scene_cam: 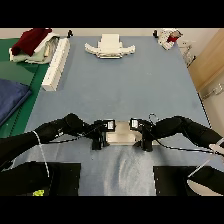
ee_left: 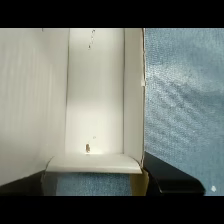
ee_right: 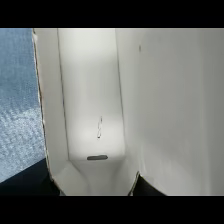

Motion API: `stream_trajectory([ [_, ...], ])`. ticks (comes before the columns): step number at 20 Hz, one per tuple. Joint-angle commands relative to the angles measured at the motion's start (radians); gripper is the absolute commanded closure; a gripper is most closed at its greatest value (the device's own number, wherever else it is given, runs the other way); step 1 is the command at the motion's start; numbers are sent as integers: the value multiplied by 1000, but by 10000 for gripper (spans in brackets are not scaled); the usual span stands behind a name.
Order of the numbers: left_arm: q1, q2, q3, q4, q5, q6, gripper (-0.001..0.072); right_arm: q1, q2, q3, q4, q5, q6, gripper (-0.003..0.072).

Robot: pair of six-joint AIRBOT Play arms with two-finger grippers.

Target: Fold the box.

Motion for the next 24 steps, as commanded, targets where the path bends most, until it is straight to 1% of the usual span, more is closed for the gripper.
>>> stream_trajectory([
  [1,0,0,0,0,0,0,160,1,1,2,0,6,2,17],
  [2,0,0,0,0,0,0,160,1,3,2,-1,6,16,-34],
  [4,0,0,0,0,-1,0,160,1,27,6,-19,0,49,-34],
  [5,0,0,0,0,-1,0,160,1,49,13,-57,-18,87,-34],
  [7,0,0,0,0,0,0,160,1,116,34,-213,-90,223,-33],
  [10,0,0,0,0,0,0,161,1,234,78,-509,-253,613,-23],
  [12,0,0,0,0,0,0,160,1,305,104,-653,-381,1002,-22],
  [13,0,0,0,0,0,0,160,1,332,108,-689,-442,1165,5],
  [14,0,0,0,0,0,0,160,1,352,108,-689,-505,1334,136],
  [15,0,0,0,0,0,0,161,1,360,107,-635,-550,1465,287],
  [16,0,0,0,0,0,0,160,1,357,106,-521,-561,1541,467],
  [17,0,0,0,0,-1,0,161,3,349,99,-344,-517,1561,570],
  [18,0,0,0,0,0,0,161,7,335,89,-158,-418,1561,599],
  [19,0,-1,0,0,0,0,160,24,315,80,8,-276,1558,599],
  [20,0,0,0,0,0,0,161,52,293,81,99,-140,1549,599],
  [21,0,0,0,0,-1,0,161,85,267,88,120,-11,1550,600],
  [22,0,0,0,0,0,0,160,101,237,99,119,83,1550,600],
  [24,0,0,0,0,0,0,161,97,168,126,116,191,1550,600],
])
